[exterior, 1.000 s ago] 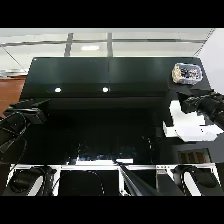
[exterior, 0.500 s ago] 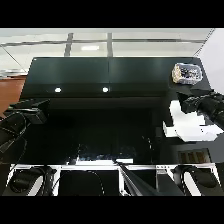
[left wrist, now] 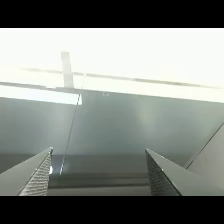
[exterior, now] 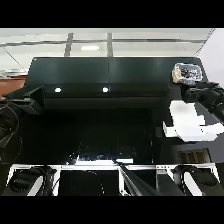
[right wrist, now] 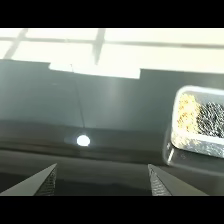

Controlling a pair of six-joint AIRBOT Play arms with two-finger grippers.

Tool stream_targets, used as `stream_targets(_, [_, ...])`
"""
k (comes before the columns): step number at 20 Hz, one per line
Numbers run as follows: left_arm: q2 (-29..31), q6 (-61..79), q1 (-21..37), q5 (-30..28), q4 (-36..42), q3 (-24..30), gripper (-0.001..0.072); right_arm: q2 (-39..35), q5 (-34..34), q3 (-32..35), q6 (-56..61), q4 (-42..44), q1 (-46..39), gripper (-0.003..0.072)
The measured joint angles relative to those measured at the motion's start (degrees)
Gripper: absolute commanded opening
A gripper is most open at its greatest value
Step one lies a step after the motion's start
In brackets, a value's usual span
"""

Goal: Fold the box and place the chain.

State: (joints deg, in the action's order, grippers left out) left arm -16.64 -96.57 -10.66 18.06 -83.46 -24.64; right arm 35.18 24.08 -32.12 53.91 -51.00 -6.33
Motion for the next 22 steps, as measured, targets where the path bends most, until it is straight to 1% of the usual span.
stream_targets(3, [-5.75, 0.22, 0.00, -1.38, 0.20, -0.09, 0.0704, 6.10, -1.49, 0.00, 0.02, -0.35, 0.00, 0.0685])
stream_targets(4, [-8.41, 0.44, 0.00, -0.61, 0.17, -0.59, 0.0704, 8.24, -1.53, -0.07, 0.35, -0.50, -0.13, 0.0685])
stream_targets(5, [-11.61, 0.52, 0.00, 1.95, 0.17, -1.77, 0.0704, 10.19, -1.38, -0.59, 1.53, -0.66, -0.57, 0.0685])
stream_targets(6, [-14.93, 0.63, 0.00, 4.94, -0.02, -3.52, 0.0704, 12.37, -0.09, -1.70, 3.15, -1.20, -1.66, 0.0685])
stream_targets(8, [-22.47, 0.74, 0.13, 14.91, -2.62, -8.79, 0.0703, 16.65, 4.79, -5.75, 6.91, -4.11, -5.68, 0.0685])
stream_targets(10, [-29.07, 0.39, 0.17, 24.65, -7.10, -14.38, 0.0703, 21.51, 11.34, -11.87, 10.80, -10.86, -12.55, 0.0685])
stream_targets(12, [-33.83, -1.14, 0.24, 31.67, -11.67, -18.62, 0.0703, 25.88, 16.28, -17.68, 13.88, -17.46, -20.70, 0.0684])
stream_targets(14, [-36.83, -3.13, 0.35, 36.57, -14.36, -21.00, 0.0703, 30.64, 21.07, -23.02, 17.49, -22.14, -30.77, 0.0684])
stream_targets(16, [-38.40, -5.09, 0.42, 39.41, -15.67, -22.29, 0.0703, 35.39, 26.77, -26.95, 19.78, -22.69, -40.30, 0.0684])
stream_targets(17, [-38.91, -5.86, 0.42, 40.39, -15.87, -22.69, 0.0703, 37.88, 29.94, -28.61, 19.61, -21.24, -44.52, 0.0683])
stream_targets(19, [-39.52, -6.97, 0.42, 41.77, -15.91, -23.15, 0.0703, 42.71, 36.89, -31.50, 15.34, -16.02, -51.30, 0.0683])
stream_targets(21, [-39.82, -7.58, 0.46, 42.53, -14.75, -23.41, 0.0703, 46.88, 44.28, -33.27, 8.41, -12.37, -54.64, 0.0683])
stream_targets(22, [-39.91, -7.78, 0.44, 42.75, -13.92, -23.47, 0.0703, 48.46, 46.40, -33.75, 5.62, -11.89, -54.93, 0.0682])
